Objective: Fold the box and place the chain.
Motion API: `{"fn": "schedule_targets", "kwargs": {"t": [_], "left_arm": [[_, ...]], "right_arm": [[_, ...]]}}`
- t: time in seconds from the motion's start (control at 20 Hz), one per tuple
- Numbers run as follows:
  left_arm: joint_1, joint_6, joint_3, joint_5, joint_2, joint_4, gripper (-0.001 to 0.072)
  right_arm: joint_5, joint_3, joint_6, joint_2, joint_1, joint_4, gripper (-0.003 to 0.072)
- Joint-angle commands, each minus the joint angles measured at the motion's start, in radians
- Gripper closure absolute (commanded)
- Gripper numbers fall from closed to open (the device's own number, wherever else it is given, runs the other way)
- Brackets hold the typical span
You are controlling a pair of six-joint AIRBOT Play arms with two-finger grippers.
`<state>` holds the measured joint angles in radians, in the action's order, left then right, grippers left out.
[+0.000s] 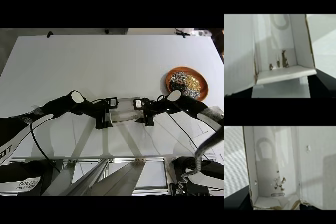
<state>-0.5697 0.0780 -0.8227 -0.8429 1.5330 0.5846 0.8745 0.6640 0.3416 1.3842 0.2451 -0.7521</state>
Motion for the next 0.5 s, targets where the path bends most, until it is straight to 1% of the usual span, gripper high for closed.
{"fn": "schedule_targets", "kwargs": {"t": [0.0, 0.1, 0.3, 0.35, 0.4, 0.45], "left_arm": [[0.000, 0.000, 0.000, 0.008, 0.004, -0.036, 0.0000], [-0.004, -0.024, 0.000, 0.030, 0.014, -0.065, 0.0003], [-0.014, -0.037, 0.000, 0.067, 0.038, -0.045, 0.0020], [-0.014, -0.038, 0.000, 0.071, 0.042, -0.038, 0.0076], [-0.014, -0.038, 0.000, 0.070, 0.042, -0.023, 0.0264], [-0.014, -0.038, 0.000, 0.070, 0.041, -0.010, 0.0376]], "right_arm": [[0.000, 0.001, 0.000, 0.000, 0.000, 0.000, 0.0282], [0.000, 0.001, 0.000, 0.000, 0.000, 0.000, 0.0282], [0.000, 0.001, 0.000, 0.000, 0.000, 0.000, 0.0282], [0.000, 0.001, 0.000, 0.000, 0.000, 0.000, 0.0282], [0.000, 0.001, 0.000, 0.000, 0.000, 0.000, 0.0282], [0.000, 0.001, 0.000, 0.000, 0.000, 0.000, 0.0282]]}}
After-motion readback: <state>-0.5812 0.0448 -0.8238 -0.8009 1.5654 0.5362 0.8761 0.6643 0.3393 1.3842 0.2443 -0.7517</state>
